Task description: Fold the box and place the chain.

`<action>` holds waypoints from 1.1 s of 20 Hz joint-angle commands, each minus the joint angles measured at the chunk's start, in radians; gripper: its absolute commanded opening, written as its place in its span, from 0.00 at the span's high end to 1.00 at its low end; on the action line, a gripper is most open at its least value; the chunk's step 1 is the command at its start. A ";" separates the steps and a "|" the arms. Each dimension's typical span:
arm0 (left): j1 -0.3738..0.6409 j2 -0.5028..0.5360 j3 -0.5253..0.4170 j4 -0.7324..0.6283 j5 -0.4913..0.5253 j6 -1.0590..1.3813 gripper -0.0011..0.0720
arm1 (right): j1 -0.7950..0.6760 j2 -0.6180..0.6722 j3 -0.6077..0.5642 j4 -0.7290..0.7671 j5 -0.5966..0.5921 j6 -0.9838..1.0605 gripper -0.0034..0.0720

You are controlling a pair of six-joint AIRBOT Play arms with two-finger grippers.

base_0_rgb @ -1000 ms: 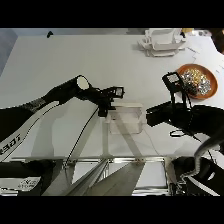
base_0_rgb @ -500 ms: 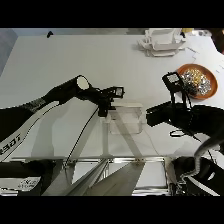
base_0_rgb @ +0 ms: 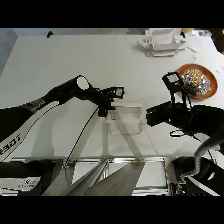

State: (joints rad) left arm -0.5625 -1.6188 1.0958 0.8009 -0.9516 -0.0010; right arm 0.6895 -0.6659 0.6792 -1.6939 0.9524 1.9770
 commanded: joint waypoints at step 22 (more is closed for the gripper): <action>0.000 0.000 0.000 0.000 -0.003 0.000 0.97 | 0.001 0.001 -0.022 0.465 0.210 -0.915 0.93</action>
